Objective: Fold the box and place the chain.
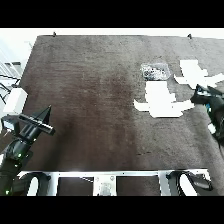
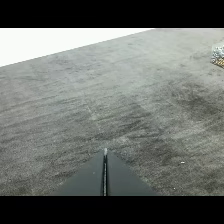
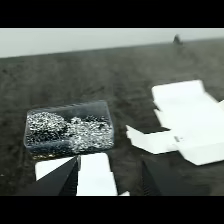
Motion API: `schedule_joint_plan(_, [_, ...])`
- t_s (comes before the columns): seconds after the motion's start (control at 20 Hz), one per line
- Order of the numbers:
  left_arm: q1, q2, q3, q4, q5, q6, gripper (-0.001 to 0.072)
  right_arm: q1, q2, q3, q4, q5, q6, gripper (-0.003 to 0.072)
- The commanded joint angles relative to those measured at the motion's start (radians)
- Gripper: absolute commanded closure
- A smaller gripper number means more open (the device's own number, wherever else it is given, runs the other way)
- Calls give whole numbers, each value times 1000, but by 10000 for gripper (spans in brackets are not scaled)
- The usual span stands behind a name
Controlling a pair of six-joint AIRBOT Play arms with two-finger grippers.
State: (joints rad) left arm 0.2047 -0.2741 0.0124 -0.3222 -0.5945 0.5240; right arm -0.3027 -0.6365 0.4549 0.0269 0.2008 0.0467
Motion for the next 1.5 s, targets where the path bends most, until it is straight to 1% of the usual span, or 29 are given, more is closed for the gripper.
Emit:
schedule_joint_plan(0.0, [0, 0, -1, 0, 0, 0, 690, -172, -368, 252, -249, 365, 328, 214])
schedule_joint_plan(0.1, [0, 0, -1, 0, 0, 0, 690, -296, -551, 443, -591, 636, 638, 213])
schedule_joint_plan(0.15, [0, 0, -1, 0, 0, 0, 690, -349, -628, 540, -705, 749, 716, 179])
schedule_joint_plan(0.2, [0, 0, -1, 0, 0, 0, 690, -394, -687, 623, -778, 826, 766, 151])
schedule_joint_plan(0.35, [0, 0, -1, 0, 0, 0, 690, -489, -836, 871, -905, 1009, 856, 150])
schedule_joint_plan(0.45, [0, 0, -1, 0, 0, 0, 690, -502, -941, 1018, -985, 1138, 867, 150])
schedule_joint_plan(0.5, [0, 0, -1, 0, 0, 0, 690, -501, -992, 1074, -1005, 1193, 866, 151])
schedule_joint_plan(0.55, [0, 1, -1, 0, 0, 0, 690, -498, -1039, 1111, -1003, 1224, 866, 151])
schedule_joint_plan(0.7, [0, 1, -1, 1, 0, 0, 690, -473, -1131, 1125, -1012, 1234, 838, 151])
schedule_joint_plan(0.85, [0, 0, -1, 0, 0, 0, 690, -438, -1214, 1125, -1009, 1276, 825, 151])
schedule_joint_plan(1.15, [0, 0, -1, 0, 0, 0, 690, -390, -1307, 1125, -975, 1312, 778, 154])
schedule_joint_plan(1.25, [0, 1, -1, 0, 0, 0, 690, -385, -1324, 1125, -922, 1331, 756, 160])
schedule_joint_plan(1.3, [0, 0, -1, 0, 0, 0, 690, -383, -1331, 1125, -917, 1332, 756, 177])
schedule_joint_plan(1.35, [0, 0, -1, 0, 1, 0, 690, -378, -1340, 1125, -917, 1333, 756, 178])
schedule_joint_plan(1.4, [0, 0, -1, 0, 0, 0, 690, -376, -1349, 1124, -905, 1334, 753, 212])
schedule_joint_plan(1.45, [0, 0, -1, 0, 0, 0, 690, -376, -1358, 1120, -873, 1334, 742, 267])
